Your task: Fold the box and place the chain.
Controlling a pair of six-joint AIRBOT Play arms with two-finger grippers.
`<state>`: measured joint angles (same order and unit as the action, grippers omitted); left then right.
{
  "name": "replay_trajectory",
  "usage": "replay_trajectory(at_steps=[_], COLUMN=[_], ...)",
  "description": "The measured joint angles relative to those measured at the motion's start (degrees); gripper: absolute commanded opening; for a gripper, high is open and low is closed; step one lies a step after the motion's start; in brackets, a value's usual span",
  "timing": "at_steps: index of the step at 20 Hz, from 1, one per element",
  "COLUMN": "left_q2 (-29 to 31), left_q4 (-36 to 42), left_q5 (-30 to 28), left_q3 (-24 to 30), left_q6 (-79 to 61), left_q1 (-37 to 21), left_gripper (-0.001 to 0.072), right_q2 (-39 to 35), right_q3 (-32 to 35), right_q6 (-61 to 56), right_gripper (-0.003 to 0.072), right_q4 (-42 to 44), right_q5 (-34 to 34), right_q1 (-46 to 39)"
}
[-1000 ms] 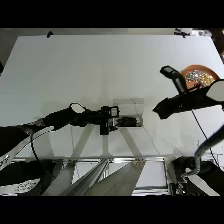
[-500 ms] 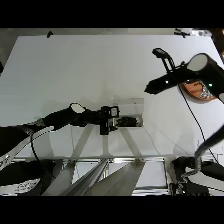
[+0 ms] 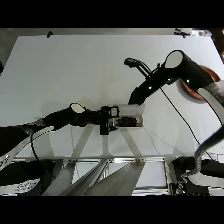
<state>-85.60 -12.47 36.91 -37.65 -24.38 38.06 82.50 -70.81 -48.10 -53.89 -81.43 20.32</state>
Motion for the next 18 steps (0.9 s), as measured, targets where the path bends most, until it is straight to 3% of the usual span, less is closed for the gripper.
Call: replay_trajectory(at_steps=[3,4,5,6,15,18], left_q2=[0.00,0.00,0.00,0.00,0.00,0.00], left_q4=[0.00,0.00,0.00,0.00,0.00,0.02], left_q5=[0.00,0.00,0.00,0.00,0.00,0.00], left_q3=[0.00,0.00,0.00,0.00,0.00,0.00], left_q6=[0.00,0.00,0.00,0.00,0.00,0.00], left_q1=[0.00,0.00,0.00,0.00,0.00,0.00], left_gripper=[0.0173,0.0173,0.0173,0.0173,0.0173,0.0173], right_q2=[-1.18,-1.84,-2.64,-3.58,-9.01,-9.94], right_q3=[-0.11,-0.11,-0.13,-0.11,5.64,6.47], right_q6=[2.69,3.15,3.56,4.04,4.87,4.90], right_gripper=[0.0017,0.0103,0.0255,0.0276,0.0282,0.0343], right_q4=[-2.19,-3.10,-3.96,-5.03,-10.49,-10.47], right_q5=[-3.82,-4.74,-5.40,-5.92,-1.81,-0.46], right_q1=[2.01,2.54,2.99,3.45,9.01,10.08])
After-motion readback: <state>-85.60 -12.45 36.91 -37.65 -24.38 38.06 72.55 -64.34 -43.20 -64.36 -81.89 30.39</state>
